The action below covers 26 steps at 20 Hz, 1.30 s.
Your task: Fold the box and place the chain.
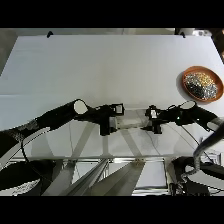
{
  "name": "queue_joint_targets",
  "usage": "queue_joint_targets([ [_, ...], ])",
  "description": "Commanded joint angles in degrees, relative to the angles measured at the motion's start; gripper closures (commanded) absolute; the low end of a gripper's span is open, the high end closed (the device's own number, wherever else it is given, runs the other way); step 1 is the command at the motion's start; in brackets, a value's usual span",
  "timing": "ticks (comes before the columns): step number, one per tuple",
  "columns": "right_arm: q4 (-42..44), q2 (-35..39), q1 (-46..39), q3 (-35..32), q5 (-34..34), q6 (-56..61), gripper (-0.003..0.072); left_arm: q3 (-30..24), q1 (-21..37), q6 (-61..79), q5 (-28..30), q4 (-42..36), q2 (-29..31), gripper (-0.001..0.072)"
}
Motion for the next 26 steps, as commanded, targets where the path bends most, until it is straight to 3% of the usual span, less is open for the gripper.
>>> queue_joint_targets([
  [1, 0.0, 0.0, 0.0, 0.0, 0.0, 0.0, 0.0229, 0.0, 0.2, 0.6, -0.3, -1.6, -0.3, -0.0002],
  [5, 0.0, 0.0, 0.0, 0.0, 0.0, 0.0, 0.0229, 0.0, 0.0, 0.6, -0.3, -1.9, -2.6, -0.0001],
  [15, 0.0, 0.0, 0.0, 0.0, 0.0, 0.0, 0.0229, 0.0, 0.0, 5.9, 0.0, -11.4, -5.5, 0.0008],
  [16, 0.0, 0.0, 0.0, 0.0, 0.0, 0.0, 0.0229, 0.0, 0.0, 5.9, -0.1, -11.4, -5.7, 0.0023],
  [18, 0.0, 0.0, 0.0, 0.0, 0.0, 0.0, 0.0229, 0.0, 0.0, 5.9, -0.1, -11.4, -5.8, 0.0177],
  [20, 0.0, 0.0, 0.0, 0.0, 0.0, 0.0, 0.0229, 0.0, 0.0, 5.9, 0.0, -11.3, -5.8, 0.0264],
  [26, 0.0, 0.0, 0.0, 0.0, 0.0, 0.0, 0.0229, 0.0, 0.0, 5.9, -0.1, -11.2, -5.8, 0.0272],
])
